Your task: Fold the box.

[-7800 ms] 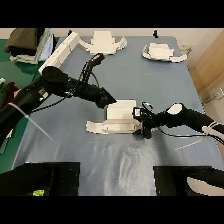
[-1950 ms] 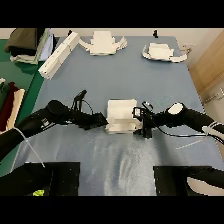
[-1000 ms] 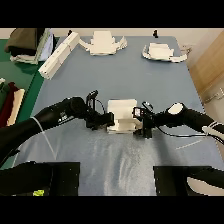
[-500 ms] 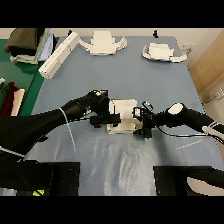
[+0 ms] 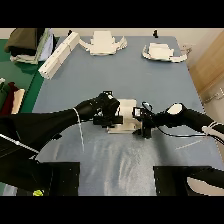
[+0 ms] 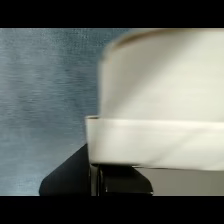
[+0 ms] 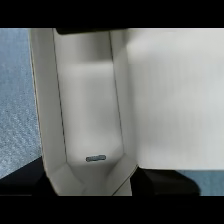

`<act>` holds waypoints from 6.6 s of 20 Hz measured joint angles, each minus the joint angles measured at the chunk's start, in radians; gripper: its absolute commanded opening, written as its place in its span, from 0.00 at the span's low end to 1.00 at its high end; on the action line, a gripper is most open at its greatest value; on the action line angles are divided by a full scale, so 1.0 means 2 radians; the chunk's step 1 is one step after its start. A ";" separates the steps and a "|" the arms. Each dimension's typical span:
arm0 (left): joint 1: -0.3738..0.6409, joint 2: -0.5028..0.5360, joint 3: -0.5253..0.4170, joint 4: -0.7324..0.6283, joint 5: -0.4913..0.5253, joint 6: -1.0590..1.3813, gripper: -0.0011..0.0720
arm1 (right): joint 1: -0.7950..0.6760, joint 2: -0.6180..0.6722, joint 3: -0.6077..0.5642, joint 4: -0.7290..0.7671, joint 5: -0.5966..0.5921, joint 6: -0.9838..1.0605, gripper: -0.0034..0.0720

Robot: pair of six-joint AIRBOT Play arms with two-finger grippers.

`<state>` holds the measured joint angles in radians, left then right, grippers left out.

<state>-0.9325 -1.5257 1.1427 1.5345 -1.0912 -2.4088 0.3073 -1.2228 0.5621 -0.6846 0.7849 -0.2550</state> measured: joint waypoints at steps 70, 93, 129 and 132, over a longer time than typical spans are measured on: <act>0.235 0.140 -0.263 -0.512 0.173 1.362 0.97 | 0.000 0.000 0.000 0.000 0.000 0.000 0.72; 0.198 0.110 -0.264 -0.561 0.212 1.374 0.89 | 0.000 0.000 0.000 0.000 0.000 0.000 0.72; 0.198 0.113 -0.264 -0.554 0.200 1.367 0.67 | 0.000 0.000 0.000 0.000 0.000 0.000 0.72; 0.198 0.113 -0.264 -0.554 0.200 1.367 0.67 | 0.000 0.000 0.000 0.000 0.000 0.000 0.72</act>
<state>-0.5362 -1.3003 0.6147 0.4263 -0.6907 0.3248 0.3073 -1.2228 0.5621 -0.6849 0.7849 -0.2558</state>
